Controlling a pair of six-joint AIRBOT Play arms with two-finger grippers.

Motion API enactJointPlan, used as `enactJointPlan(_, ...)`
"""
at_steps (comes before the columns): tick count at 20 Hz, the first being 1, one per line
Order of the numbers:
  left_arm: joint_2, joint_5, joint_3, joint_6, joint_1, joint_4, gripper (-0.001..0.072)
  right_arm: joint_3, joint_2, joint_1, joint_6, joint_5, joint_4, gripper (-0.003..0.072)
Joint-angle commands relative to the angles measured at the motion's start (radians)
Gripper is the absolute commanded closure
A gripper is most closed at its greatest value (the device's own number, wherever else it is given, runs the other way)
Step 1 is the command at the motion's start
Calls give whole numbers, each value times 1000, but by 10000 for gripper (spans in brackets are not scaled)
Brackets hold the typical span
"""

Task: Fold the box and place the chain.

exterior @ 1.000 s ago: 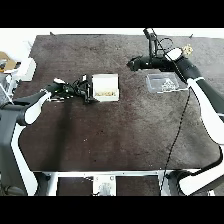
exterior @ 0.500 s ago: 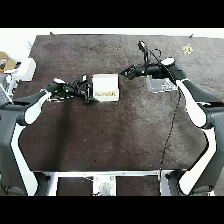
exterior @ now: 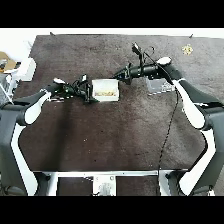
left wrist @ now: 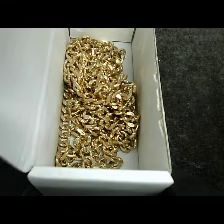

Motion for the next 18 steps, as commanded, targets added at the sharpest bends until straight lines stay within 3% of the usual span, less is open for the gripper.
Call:
enactJointPlan(1,0,0,0,0,0,0,539,-1,36,34,-24,26,-95,492)
enactJointPlan(7,0,0,0,0,0,0,539,-54,36,50,-60,-9,-136,492)
enactJointPlan(13,0,0,0,0,0,0,539,-128,77,54,-75,61,-135,493)
enactJointPlan(18,0,0,0,0,0,0,539,-254,191,53,-131,-57,-135,492)
